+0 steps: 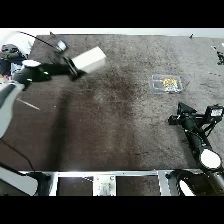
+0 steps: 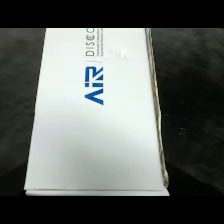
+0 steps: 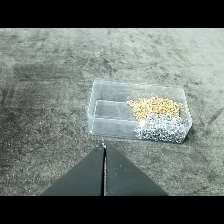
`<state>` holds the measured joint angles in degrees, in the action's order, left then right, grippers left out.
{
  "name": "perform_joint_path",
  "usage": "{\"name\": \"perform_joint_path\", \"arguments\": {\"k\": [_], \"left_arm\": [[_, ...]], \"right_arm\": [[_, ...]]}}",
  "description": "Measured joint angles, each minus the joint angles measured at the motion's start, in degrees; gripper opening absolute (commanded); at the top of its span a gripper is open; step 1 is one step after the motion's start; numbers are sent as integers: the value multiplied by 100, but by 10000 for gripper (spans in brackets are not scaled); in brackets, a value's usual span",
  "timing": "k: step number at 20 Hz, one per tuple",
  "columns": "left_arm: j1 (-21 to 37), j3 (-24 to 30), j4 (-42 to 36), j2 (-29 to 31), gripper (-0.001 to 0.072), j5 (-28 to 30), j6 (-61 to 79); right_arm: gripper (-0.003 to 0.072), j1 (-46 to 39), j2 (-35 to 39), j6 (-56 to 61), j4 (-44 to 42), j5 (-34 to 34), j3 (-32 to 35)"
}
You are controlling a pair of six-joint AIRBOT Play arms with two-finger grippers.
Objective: Fold the box and place the chain.
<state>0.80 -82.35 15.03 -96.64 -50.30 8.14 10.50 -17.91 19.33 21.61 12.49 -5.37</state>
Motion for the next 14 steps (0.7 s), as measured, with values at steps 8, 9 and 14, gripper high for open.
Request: {"name": "perform_joint_path", "arguments": {"k": [8, 9, 14], "left_arm": [[2323, 1961, 584, 2347, 6, 656, -1786], [2704, 2262, 728, 2623, 6, 612, -1928], [4288, 3460, 1604, 3377, 6, 511, -2583]], "right_arm": [[11, 0, 0, 0, 0, 2, 0], [11, 0, 2, 0, 0, 2, 0], [11, 0, 2, 0, 0, 4, 0]]}}
